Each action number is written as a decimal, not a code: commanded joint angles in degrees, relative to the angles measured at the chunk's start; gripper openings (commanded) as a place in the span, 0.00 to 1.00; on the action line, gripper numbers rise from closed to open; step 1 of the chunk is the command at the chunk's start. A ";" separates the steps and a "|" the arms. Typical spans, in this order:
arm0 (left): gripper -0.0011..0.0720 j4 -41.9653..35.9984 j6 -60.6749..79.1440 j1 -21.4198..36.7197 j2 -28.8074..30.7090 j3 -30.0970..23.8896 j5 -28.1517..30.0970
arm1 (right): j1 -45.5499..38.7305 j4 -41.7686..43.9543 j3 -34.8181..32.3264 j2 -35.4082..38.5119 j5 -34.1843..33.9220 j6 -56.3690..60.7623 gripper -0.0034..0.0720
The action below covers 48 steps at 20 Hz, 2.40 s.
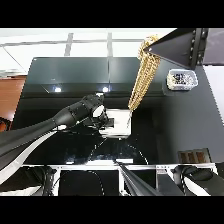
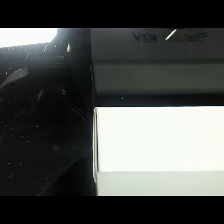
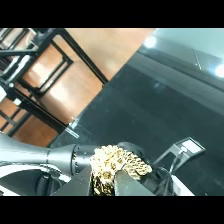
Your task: Fold the box and place the chain.
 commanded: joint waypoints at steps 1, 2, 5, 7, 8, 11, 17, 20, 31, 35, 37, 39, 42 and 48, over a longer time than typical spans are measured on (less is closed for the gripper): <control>0.05 0.00 0.00 0.00 -0.02 0.02 0.00 | 0.70 1.20 -0.02 -0.15 -0.50 -0.22 0.06; 0.05 0.00 0.00 0.00 -0.02 0.02 0.02 | 1.57 0.55 -0.04 -0.52 0.02 -0.20 0.06; 0.05 0.00 0.00 0.00 -0.02 0.02 -0.02 | 5.68 -4.04 -5.03 -1.16 0.59 0.31 0.06; 0.05 0.00 0.00 0.00 -0.02 0.02 -0.02 | 7.65 -5.84 -12.57 -1.18 -0.42 1.18 0.06; 0.05 0.00 0.00 0.00 -0.02 0.02 -0.02 | 8.24 -5.79 -16.72 -1.16 -1.95 1.22 0.06; 0.05 0.00 0.00 0.00 -0.02 0.02 -0.02 | 9.73 -4.98 -29.14 -1.18 -8.79 1.31 0.06; 0.05 0.00 0.00 0.00 -0.02 0.02 0.00 | 10.75 -5.20 -43.91 -1.20 -17.99 1.33 0.06; 0.05 0.00 0.00 0.00 -0.02 0.02 -0.02 | 10.88 -3.72 -47.12 -1.20 -21.62 2.19 0.06; 0.05 -0.04 0.00 -0.02 -0.02 0.04 0.48 | -3.58 -13.62 -47.25 -1.99 -14.93 1.73 0.45; 0.09 -2.16 -6.58 -0.79 -0.02 0.04 1.14 | -5.09 -15.52 -47.25 -1.99 -13.44 -0.17 0.45; 0.76 -2.47 -6.62 -1.55 0.37 0.09 0.48 | -5.09 -15.74 -47.25 -1.99 -13.03 -0.24 0.45; 0.88 -0.48 -5.64 -1.77 2.99 0.09 0.02 | -5.11 -15.76 -47.25 -1.99 -12.94 -0.28 0.45; 0.88 10.05 -1.99 -1.73 11.78 -0.13 -3.23 | -5.11 -16.20 -47.25 -2.01 -12.96 -0.28 0.45; 0.88 17.16 2.29 11.58 26.45 -18.51 -3.28 | -5.09 -19.58 -47.25 -2.01 -13.44 -0.24 0.45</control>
